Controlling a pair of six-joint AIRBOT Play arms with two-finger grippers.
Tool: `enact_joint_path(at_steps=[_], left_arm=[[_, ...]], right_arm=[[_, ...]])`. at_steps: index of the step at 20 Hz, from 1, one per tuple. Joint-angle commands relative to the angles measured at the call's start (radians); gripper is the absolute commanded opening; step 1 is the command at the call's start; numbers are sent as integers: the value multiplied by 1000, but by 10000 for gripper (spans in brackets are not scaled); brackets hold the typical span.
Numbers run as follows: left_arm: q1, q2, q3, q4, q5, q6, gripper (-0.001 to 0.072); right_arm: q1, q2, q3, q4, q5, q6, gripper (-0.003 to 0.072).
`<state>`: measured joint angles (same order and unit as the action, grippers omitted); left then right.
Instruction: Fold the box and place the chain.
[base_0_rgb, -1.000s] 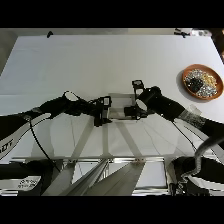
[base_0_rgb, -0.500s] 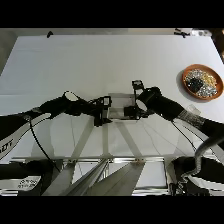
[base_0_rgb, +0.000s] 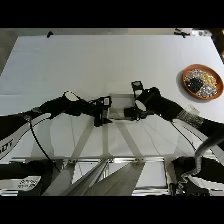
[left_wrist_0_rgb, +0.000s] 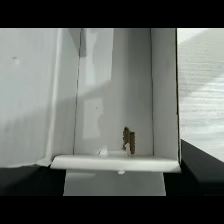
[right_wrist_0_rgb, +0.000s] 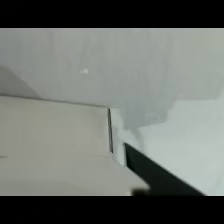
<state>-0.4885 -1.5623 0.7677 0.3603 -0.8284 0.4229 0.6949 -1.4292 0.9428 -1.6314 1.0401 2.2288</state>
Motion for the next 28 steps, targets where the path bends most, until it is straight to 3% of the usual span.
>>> enact_joint_path(at_steps=[1, 5, 7, 12, 15, 18, 22, 25, 28], left_arm=[[1, 0, 1, -2, 2, -3, 314], [1, 1, 1, -2, 2, -3, 314], [1, 1, 1, -2, 2, -3, 314], [1, 1, 1, -2, 2, -3, 314], [1, 1, 1, -2, 2, -3, 314], [1, 1, 1, -2, 2, -3, 314], [1, 1, 1, -2, 2, -3, 314], [1, 1, 1, -2, 2, -3, 314], [1, 1, 1, -2, 2, -3, 314]], right_arm=[[2, 2, 1, 2, 23, -15, 354], [3, 42, 0, -31, 73, -82, 356], [3, 92, 0, -47, 84, -95, 419], [3, 295, 0, -81, 152, -215, 419], [-54, 426, 0, -93, 124, -308, 419], [-291, 454, 0, -100, 50, -403, 419], [-677, 380, 1, -72, -122, -487, 418], [-914, 278, 2, -53, -284, -541, 415], [-1047, 136, 37, -28, -329, -595, 413]])
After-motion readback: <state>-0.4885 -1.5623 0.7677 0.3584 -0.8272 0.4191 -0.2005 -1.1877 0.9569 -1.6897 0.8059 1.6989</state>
